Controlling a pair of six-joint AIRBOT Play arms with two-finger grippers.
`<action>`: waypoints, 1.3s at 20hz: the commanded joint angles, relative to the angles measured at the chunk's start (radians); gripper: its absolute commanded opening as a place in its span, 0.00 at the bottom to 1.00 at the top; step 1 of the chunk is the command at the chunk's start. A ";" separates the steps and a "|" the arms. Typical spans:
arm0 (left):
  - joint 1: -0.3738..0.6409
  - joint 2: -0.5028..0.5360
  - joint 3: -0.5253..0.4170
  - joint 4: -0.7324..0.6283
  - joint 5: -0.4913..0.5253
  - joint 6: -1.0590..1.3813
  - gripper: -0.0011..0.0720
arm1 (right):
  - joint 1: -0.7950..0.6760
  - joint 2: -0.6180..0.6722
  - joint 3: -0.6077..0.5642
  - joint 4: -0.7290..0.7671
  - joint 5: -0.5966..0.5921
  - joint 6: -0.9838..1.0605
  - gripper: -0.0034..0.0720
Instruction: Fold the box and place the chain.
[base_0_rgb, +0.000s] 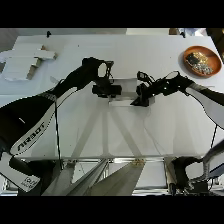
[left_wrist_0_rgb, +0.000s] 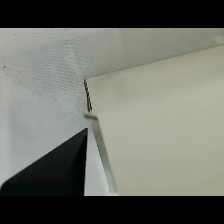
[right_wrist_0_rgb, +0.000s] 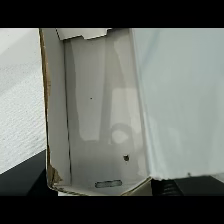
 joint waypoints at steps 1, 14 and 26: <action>0.001 -0.030 0.000 0.002 0.003 -0.045 0.41 | 0.001 -0.001 0.000 0.000 0.000 0.000 0.65; 0.003 -0.032 0.000 0.050 -0.053 -0.069 0.03 | 0.001 -0.001 0.000 0.000 0.000 0.000 0.65; 0.003 -0.027 0.000 0.049 -0.023 -0.066 0.29 | 0.001 -0.001 0.000 0.000 0.000 0.000 0.65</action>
